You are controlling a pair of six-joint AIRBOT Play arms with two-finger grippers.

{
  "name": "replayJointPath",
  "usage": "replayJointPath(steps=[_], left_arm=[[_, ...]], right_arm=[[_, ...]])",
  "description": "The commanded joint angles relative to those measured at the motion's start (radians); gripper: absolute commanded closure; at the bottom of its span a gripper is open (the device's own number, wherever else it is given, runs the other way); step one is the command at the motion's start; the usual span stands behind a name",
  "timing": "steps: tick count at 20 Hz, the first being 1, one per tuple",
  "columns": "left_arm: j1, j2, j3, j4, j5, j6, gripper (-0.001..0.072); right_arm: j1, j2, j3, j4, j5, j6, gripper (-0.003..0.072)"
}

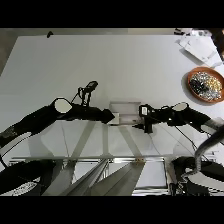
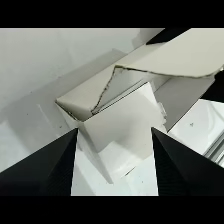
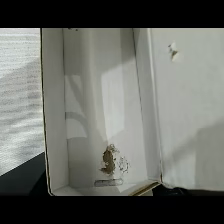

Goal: Fold the box and place the chain.

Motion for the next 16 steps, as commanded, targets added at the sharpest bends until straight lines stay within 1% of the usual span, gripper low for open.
replayJointPath(steps=[1,3,5,8,12,14,16], left_arm=[[-0.015,-0.014,0.045,0.126,-0.03,-0.126,0.0198],[-0.027,-0.015,0.068,0.191,-0.037,-0.203,0.0199],[-0.042,-0.031,0.1,0.287,-0.041,-0.311,0.0204],[-0.076,-0.094,0.179,0.4,-0.11,-0.47,0.0205],[-0.134,-0.167,0.292,0.457,-0.187,-0.56,0.0205],[-0.151,-0.188,0.32,0.489,-0.217,-0.606,0.0206],[-0.16,-0.192,0.323,0.521,-0.225,-0.626,0.0206]], right_arm=[[0.0,0.0,0.0,0.0,0.0,0.0,0.0273],[0.0,0.0,0.0,0.0,0.0,0.0,0.0273],[0.0,0.0,0.0,0.0,0.0,0.0,0.0273],[0.0,0.0,0.0,0.0,0.0,0.0,0.0273],[0.0,0.0,0.0,0.0,0.0,0.0,0.0273],[0.0,0.0,0.0,0.0,0.0,0.0,0.0273],[0.0,0.0,0.0,0.0,0.0,0.0,0.0273]])
